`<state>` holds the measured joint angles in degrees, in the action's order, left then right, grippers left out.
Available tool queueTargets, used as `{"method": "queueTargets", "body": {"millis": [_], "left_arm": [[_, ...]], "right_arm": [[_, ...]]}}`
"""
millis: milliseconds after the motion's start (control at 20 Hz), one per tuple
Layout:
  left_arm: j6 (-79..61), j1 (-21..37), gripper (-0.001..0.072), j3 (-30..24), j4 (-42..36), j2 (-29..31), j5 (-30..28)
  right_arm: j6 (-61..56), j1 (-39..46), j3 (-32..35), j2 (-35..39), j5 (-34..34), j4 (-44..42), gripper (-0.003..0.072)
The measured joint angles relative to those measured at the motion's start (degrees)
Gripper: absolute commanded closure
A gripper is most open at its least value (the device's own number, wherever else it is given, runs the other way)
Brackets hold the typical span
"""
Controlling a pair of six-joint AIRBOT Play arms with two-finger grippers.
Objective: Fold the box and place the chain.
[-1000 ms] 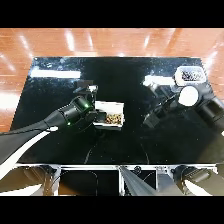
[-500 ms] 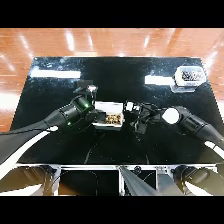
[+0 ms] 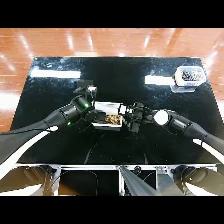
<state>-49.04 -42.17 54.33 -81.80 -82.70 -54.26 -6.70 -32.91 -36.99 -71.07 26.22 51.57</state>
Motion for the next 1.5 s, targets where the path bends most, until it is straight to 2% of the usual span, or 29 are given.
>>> {"method": "queueTargets", "body": {"millis": [500,550,600,1100,1450,1500], "left_arm": [[0.00,0.00,0.0682,0.00,0.13,0.00,0.11],[0.02,0.00,0.0682,0.00,0.13,0.02,0.13],[0.02,0.00,0.0682,-0.02,0.13,0.02,0.15],[-0.04,0.00,0.0682,0.00,0.17,0.02,0.26],[-0.04,0.00,0.0682,0.00,0.26,0.02,0.31],[-0.02,0.00,0.0683,-0.02,0.24,0.02,0.31]], "right_arm": [[2.71,-0.39,-0.02,-2.23,-3.15,-0.90,0.0154],[2.91,-0.39,-0.04,-2.36,-3.15,-0.94,0.0249],[3.23,-0.39,-0.09,-2.45,-3.30,-1.16,0.0379],[6.97,-2.14,-2.01,-4.70,-4.46,-4.96,0.0371],[6.62,-1.73,-2.19,-4.87,-3.23,-4.07,0.0370],[6.51,-1.22,-2.19,-4.81,-2.34,-3.82,0.0303]]}}
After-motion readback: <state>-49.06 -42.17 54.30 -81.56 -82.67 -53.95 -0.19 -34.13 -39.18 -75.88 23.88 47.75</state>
